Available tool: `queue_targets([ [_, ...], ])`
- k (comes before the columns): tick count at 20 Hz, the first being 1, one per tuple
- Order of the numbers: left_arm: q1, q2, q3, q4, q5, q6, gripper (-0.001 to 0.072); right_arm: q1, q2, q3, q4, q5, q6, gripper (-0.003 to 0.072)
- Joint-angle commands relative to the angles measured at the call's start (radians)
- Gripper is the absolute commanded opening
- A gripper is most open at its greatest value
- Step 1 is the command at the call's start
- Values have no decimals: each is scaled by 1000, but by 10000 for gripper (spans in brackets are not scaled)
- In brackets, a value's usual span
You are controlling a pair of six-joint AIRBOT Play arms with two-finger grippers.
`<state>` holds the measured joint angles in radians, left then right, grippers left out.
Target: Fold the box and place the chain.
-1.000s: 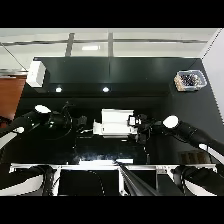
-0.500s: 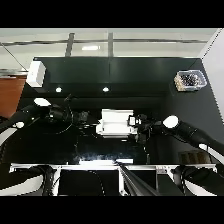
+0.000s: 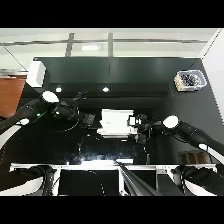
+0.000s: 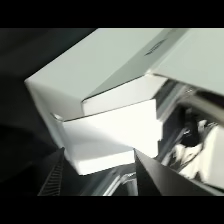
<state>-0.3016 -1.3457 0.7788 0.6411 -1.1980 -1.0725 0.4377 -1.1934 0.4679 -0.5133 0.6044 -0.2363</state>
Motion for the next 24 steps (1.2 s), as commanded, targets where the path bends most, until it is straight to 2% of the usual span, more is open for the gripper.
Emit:
queue_targets([
  [1,-54,0,56,129,45,-131,647,1,0,0,0,0,0,78],
  [2,-70,-1,69,135,67,-166,716,1,0,0,0,0,0,78],
  [5,-120,-1,97,171,126,-281,715,1,0,0,0,0,0,78],
  [12,-179,-1,117,265,145,-449,694,1,0,0,0,0,0,78],
  [17,-274,-1,124,311,192,-598,694,1,0,0,0,0,1,78],
  [24,-380,-1,206,574,167,-858,694,1,0,0,0,-1,1,78],
])
